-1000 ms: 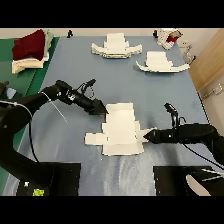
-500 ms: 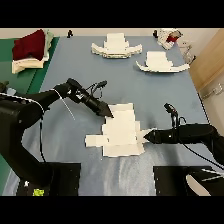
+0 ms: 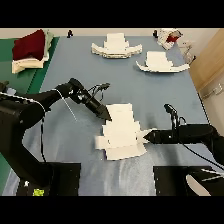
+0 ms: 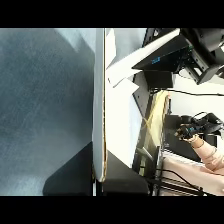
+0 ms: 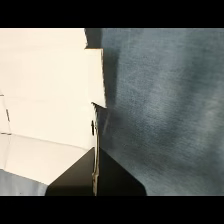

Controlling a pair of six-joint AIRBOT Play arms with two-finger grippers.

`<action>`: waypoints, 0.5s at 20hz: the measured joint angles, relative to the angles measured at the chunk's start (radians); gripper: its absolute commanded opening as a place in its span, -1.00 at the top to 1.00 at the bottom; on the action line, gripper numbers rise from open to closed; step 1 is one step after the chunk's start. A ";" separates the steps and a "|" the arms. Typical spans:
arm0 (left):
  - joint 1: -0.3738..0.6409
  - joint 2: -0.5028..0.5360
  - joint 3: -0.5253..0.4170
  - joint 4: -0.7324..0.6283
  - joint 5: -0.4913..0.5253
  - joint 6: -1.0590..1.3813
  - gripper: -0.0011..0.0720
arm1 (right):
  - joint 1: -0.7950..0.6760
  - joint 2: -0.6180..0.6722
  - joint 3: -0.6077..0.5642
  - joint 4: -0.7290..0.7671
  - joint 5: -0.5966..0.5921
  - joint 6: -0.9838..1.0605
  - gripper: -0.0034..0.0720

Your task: Fold the box.

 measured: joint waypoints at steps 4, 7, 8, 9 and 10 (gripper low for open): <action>0.000 0.000 0.000 0.000 -0.002 0.014 0.94 | 0.000 0.000 0.002 -0.013 0.012 0.000 0.10; -0.005 0.006 0.001 -0.022 -0.004 0.071 0.95 | -0.002 0.000 0.024 -0.118 0.041 0.010 0.10; -0.010 0.015 0.001 -0.027 -0.003 0.103 0.95 | -0.002 0.000 0.037 -0.178 0.051 0.035 0.10; -0.018 0.027 0.002 -0.030 0.001 0.138 0.95 | -0.003 0.000 0.053 -0.260 0.064 0.080 0.10; -0.026 0.043 0.002 -0.033 0.008 0.170 0.95 | -0.003 0.000 0.071 -0.352 0.071 0.144 0.09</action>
